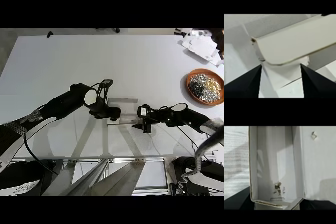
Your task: Fold the box and place the chain.
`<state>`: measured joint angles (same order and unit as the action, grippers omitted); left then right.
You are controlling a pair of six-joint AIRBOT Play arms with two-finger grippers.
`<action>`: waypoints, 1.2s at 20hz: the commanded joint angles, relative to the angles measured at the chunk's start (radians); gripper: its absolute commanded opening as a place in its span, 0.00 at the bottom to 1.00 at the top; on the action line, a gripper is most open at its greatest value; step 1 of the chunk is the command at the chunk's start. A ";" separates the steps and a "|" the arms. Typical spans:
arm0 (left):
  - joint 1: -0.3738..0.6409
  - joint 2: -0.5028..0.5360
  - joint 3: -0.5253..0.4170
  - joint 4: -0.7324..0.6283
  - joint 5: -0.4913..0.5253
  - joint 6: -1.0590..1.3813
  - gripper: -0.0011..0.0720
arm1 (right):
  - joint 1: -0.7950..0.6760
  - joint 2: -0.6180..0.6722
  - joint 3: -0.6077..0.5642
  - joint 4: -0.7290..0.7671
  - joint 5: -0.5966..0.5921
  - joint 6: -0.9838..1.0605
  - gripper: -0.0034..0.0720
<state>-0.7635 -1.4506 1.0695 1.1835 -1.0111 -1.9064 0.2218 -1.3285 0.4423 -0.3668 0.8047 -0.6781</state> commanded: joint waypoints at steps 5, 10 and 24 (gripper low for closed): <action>-0.018 -0.006 0.007 0.117 -0.041 -0.145 0.69 | 0.000 0.001 0.000 0.000 0.000 0.000 0.63; -0.048 -0.025 0.007 0.181 -0.039 -0.225 0.67 | 0.000 0.001 0.000 0.000 0.000 0.000 0.63; -0.067 -0.115 0.007 0.183 0.040 -0.297 0.52 | 0.000 0.001 0.000 0.000 0.000 0.000 0.63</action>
<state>-0.8299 -1.5444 1.0760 1.3655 -0.9859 -2.1895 0.2218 -1.3285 0.4423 -0.3672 0.8040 -0.6788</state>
